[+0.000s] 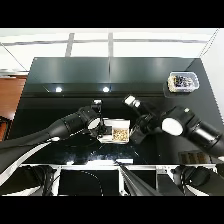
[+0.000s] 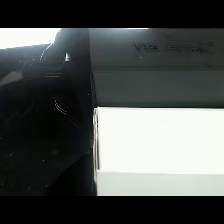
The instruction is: Fold the box and place the chain.
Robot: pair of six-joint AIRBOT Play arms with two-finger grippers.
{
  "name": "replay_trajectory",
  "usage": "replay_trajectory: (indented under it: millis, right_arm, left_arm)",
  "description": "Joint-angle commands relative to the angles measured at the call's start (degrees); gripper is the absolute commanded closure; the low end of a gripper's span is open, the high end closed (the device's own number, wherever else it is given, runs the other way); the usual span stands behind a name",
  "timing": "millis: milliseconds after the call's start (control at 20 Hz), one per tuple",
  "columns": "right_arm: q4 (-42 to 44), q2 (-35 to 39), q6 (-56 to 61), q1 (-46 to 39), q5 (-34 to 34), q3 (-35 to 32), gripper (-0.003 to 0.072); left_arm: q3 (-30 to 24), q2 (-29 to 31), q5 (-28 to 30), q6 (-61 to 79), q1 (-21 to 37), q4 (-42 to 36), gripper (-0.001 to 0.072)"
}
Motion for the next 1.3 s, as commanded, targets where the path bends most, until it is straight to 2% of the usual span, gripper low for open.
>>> replay_trajectory:
  millis: [0, 200, 500, 550, 600, 650, 800, 1100, 1250]
  right_arm:
    - [8.66, 0.28, -2.97, -5.29, 2.99, 4.55, 0.0677]
    - [17.90, 0.22, -3.56, -5.75, 2.73, 4.48, 0.0677]
    - [21.00, -0.35, -3.04, -5.64, -2.27, 3.34, 0.0674]
    - [20.98, -0.48, -2.75, -5.64, -2.34, 2.91, 0.0609]
    - [20.96, -0.52, -2.45, -5.64, -2.14, 2.49, 0.0410]
    - [20.09, -0.50, -2.47, -5.64, -1.46, 2.43, 0.0335]
    - [14.80, 0.37, -2.25, -7.91, 0.26, 2.49, 0.0336]
    - [14.34, 5.53, -2.34, -21.11, 1.38, 2.49, 0.0336]
    - [14.29, 6.36, -2.38, -24.04, 2.60, 2.49, 0.0336]
  left_arm:
    - [-0.02, -0.02, 0.00, 0.00, -0.02, 0.00, 0.0680]
    - [-0.02, -0.02, 0.02, 0.02, -0.02, 0.02, 0.0680]
    - [-0.02, -0.02, 0.00, 0.00, -0.02, 0.00, 0.0679]
    - [-0.02, -0.02, 0.02, 0.02, -0.02, 0.00, 0.0680]
    - [-0.02, -0.02, 0.02, 0.00, -0.02, 0.02, 0.0679]
    - [-0.02, -0.02, 0.02, 0.00, -0.02, 0.00, 0.0680]
    - [-0.02, -0.02, 0.02, 0.00, -0.02, 0.00, 0.0679]
    - [0.07, -0.02, 1.97, 0.04, -0.02, -0.02, 0.0680]
    - [1.11, -0.02, 0.72, -2.08, 0.11, 0.13, 0.0682]
